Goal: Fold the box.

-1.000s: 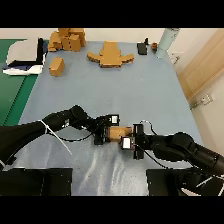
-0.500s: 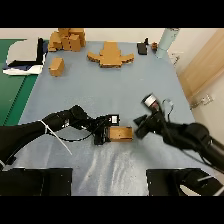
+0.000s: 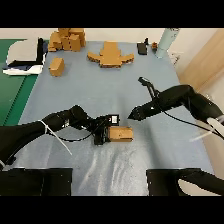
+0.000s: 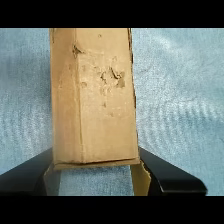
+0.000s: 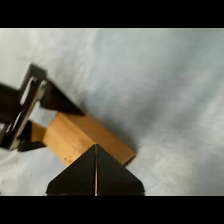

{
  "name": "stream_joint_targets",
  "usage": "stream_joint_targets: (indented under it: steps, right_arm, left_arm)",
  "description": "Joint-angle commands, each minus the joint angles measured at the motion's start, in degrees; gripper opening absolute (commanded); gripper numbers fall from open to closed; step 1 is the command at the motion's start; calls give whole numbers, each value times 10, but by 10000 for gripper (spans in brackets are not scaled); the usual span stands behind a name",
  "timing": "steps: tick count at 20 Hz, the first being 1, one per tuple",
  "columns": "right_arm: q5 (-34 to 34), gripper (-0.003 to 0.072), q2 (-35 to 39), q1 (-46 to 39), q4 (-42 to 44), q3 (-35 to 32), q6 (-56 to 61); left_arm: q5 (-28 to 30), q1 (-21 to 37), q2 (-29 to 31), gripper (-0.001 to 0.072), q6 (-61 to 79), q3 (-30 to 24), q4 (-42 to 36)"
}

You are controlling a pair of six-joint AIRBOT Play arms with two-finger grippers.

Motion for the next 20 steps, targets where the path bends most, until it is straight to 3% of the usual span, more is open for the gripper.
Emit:
stream_joint_targets:
  steps: [1, 4, 7, 10, 13, 16, 20]
  right_arm:
    - [-90, 3, -51, -10, 64, 32, -61]
    - [-60, 1, -19, 5, 21, 32, -39]
    - [27, 1, 56, 73, -149, 17, 30]
    - [108, 1, 142, 184, -288, -43, 101]
    - [163, 1, 205, 299, -365, -132, 157]
    - [192, 1, 238, 402, -490, -207, 261]
    - [219, 1, 252, 502, -659, -232, 408]
  left_arm:
    - [0, 0, 0, 458, 0, 0, 0]
    - [0, 0, 0, 458, 0, 0, 0]
    - [0, 0, 0, 458, 0, 0, 0]
    - [0, 0, 0, 458, 0, 0, 0]
    - [0, 0, 0, 458, 0, 0, 0]
    - [0, 0, 0, 458, 0, 0, 0]
    - [0, 0, 0, 458, 0, 0, 0]
